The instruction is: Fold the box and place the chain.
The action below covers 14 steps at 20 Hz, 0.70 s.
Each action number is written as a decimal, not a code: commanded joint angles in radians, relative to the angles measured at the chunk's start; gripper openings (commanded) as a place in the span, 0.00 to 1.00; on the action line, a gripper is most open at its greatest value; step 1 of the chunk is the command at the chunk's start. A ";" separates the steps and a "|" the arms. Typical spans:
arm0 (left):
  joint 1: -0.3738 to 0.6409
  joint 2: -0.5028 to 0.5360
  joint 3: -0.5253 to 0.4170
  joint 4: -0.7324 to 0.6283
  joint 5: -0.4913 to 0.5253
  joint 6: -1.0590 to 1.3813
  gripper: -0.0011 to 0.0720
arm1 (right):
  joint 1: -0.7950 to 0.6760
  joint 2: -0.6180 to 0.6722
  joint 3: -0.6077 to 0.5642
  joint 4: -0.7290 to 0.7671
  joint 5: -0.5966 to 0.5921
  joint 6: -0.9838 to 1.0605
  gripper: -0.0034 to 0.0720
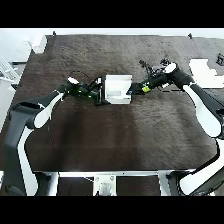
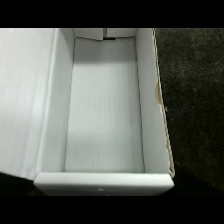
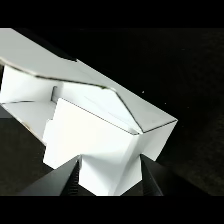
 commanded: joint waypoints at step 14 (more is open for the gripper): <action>0.001 0.000 0.000 0.000 -0.002 0.000 0.66 | 0.198 0.000 0.073 -0.508 -0.094 0.404 0.66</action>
